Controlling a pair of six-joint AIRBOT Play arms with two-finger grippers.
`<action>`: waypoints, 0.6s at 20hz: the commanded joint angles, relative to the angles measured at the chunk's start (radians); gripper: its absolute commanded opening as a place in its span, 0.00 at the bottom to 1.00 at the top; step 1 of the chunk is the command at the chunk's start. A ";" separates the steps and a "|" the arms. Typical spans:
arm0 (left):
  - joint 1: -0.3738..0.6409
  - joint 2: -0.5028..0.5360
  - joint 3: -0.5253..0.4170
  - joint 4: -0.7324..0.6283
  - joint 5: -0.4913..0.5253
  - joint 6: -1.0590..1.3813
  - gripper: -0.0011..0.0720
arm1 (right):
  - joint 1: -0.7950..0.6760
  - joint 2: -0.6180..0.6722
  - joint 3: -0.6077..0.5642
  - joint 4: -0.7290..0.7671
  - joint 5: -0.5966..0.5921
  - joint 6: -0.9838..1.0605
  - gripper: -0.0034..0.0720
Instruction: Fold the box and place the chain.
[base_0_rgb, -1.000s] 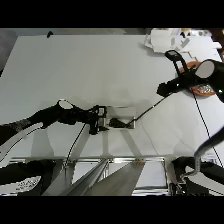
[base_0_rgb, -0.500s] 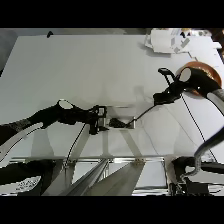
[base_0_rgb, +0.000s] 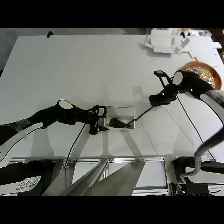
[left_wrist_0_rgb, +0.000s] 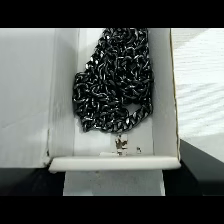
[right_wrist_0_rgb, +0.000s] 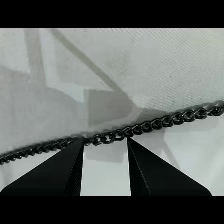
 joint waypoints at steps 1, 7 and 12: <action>0.001 0.001 0.001 0.000 0.000 0.000 0.22 | 0.004 -0.001 0.000 -0.034 0.010 0.029 0.40; 0.001 0.001 0.001 0.000 0.000 0.000 0.22 | 0.020 -0.007 -0.001 -0.040 0.030 0.030 0.28; 0.001 0.001 0.001 0.000 0.000 0.000 0.22 | 0.037 -0.026 -0.001 -0.042 0.031 0.025 0.17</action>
